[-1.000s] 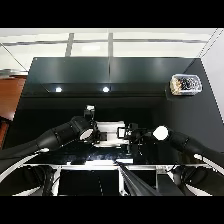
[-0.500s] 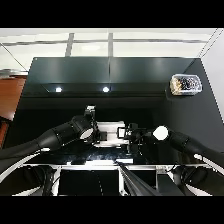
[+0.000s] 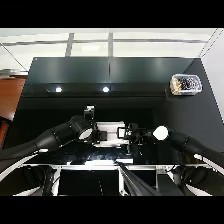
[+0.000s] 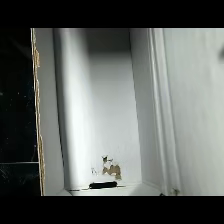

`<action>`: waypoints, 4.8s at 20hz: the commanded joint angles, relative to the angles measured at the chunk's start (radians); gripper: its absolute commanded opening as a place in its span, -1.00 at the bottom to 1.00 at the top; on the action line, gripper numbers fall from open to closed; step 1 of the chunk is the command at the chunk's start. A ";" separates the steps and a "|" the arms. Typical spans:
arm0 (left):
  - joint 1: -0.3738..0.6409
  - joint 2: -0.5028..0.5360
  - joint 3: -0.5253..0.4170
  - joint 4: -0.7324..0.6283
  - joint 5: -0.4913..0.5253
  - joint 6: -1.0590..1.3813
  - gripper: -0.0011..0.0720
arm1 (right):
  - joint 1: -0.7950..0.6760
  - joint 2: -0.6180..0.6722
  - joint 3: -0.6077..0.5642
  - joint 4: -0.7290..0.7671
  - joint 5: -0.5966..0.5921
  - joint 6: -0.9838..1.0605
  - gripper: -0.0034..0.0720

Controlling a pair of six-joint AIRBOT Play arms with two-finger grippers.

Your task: Fold the box and place the chain.

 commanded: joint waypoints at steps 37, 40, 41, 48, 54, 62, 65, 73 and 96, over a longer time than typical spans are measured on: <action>0.001 0.043 0.001 0.061 -0.021 -0.060 -0.26 | 0.001 0.000 0.001 0.000 0.000 0.000 0.12; 0.002 0.043 0.001 0.056 -0.019 -0.060 0.18 | 0.001 0.000 0.001 0.000 0.000 0.000 0.12; 0.002 0.043 0.001 0.056 -0.019 -0.060 0.18 | 0.001 0.000 0.001 0.000 0.000 0.000 0.12; 0.000 0.025 0.000 0.042 -0.014 -0.056 0.17 | 0.001 0.000 0.001 0.000 0.000 0.000 0.12; 0.000 0.024 0.000 0.021 -0.012 -0.020 -0.47 | 0.001 0.000 0.001 0.000 0.000 0.000 0.12; 0.000 0.026 0.001 0.023 -0.013 -0.008 -0.90 | 0.000 0.003 0.002 0.000 0.027 0.004 0.97; 0.002 0.038 0.001 0.023 -0.015 -0.003 -0.90 | -0.002 0.061 0.013 -0.052 0.093 0.066 0.94; 0.008 0.042 0.001 0.046 -0.023 -0.002 -0.90 | -0.106 0.166 0.054 -0.372 0.296 0.266 0.93; 0.008 0.042 0.001 0.053 -0.020 0.001 -0.90 | -0.021 0.091 0.054 -0.189 0.132 0.265 -0.13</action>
